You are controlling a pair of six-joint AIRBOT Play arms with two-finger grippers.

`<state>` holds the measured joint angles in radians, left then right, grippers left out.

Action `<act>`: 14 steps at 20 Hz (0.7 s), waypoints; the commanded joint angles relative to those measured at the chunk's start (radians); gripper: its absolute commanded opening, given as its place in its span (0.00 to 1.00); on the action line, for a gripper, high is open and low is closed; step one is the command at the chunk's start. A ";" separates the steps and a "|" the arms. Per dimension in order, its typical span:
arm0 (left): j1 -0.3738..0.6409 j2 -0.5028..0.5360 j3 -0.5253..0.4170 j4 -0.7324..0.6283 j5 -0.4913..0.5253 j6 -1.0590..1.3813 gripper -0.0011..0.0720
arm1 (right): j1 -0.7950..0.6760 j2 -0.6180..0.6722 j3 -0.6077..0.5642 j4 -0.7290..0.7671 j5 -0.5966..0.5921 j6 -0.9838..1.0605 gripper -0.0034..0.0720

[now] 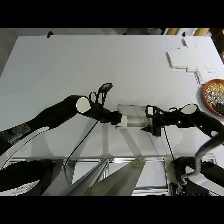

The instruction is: Fold the box and place the chain.

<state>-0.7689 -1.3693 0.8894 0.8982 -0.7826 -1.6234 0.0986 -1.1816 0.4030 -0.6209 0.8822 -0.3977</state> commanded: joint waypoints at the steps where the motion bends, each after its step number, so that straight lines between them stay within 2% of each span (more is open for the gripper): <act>1: -0.022 -0.030 0.044 0.055 -0.002 -0.064 0.49 | 0.000 0.000 0.000 0.000 0.000 0.000 0.59; 6: -0.044 -0.061 0.085 0.246 -0.076 -0.272 0.49 | 0.000 0.000 0.000 0.000 0.000 0.000 0.59; 10: -0.072 -0.088 0.153 0.316 -0.108 -0.344 0.48 | 0.000 0.000 0.000 0.000 0.000 0.000 0.59; 12: -0.089 -0.125 0.210 0.359 -0.164 -0.389 0.48 | 0.000 0.000 0.000 0.000 0.000 0.000 0.59; 14: -0.106 -0.177 0.282 0.403 -0.272 -0.438 0.48 | 0.000 0.000 0.000 0.000 0.001 0.000 0.59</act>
<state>-0.8528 -1.4940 1.0927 1.2243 -0.9360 -1.9804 0.0986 -1.1816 0.4030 -0.6212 0.8822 -0.3977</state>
